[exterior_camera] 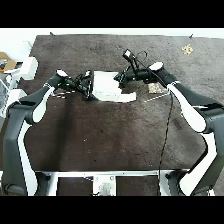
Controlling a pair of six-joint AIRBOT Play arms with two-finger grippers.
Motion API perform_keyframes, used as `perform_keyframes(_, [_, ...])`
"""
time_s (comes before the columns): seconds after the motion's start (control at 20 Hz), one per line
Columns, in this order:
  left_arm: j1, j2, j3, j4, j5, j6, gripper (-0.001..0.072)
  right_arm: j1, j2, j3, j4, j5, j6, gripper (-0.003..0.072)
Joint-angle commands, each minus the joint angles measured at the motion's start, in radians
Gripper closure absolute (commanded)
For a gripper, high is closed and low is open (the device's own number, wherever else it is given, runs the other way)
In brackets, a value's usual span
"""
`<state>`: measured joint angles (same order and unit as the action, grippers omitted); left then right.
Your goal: Fold the box and place the chain.
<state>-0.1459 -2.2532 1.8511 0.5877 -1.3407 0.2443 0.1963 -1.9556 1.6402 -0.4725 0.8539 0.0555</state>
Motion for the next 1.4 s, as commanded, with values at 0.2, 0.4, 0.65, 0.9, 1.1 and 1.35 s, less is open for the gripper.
perform_keyframes(0.2, [0.0,-0.001,0.0,0.001,0.005,0.0,0.0299,-0.002,-0.074,0.0,-0.093,-0.004,-0.015,0.0669])
perform_keyframes(0.4, [0.0,-0.001,0.0,0.0,0.006,0.0,0.0299,-0.005,-0.072,0.001,-0.111,-0.002,-0.015,0.0669])
perform_keyframes(0.65, [0.0,0.0,0.0,-0.001,0.006,0.0,0.0298,-0.032,0.045,0.001,-0.111,0.003,-0.014,0.0669])
perform_keyframes(0.9, [0.0,0.0,0.0,-0.001,0.006,0.0,0.0299,-0.074,0.223,0.0,-0.251,0.218,0.084,0.0669])
perform_keyframes(1.1, [0.0,0.0,0.0,-0.001,0.006,0.0,0.0298,-0.011,0.269,-0.054,-0.57,0.217,0.148,0.0264])
perform_keyframes(1.35, [0.0,0.0,0.0,-0.001,0.006,0.0,0.0299,0.05,0.175,-0.117,-0.564,0.133,0.0,0.0085])
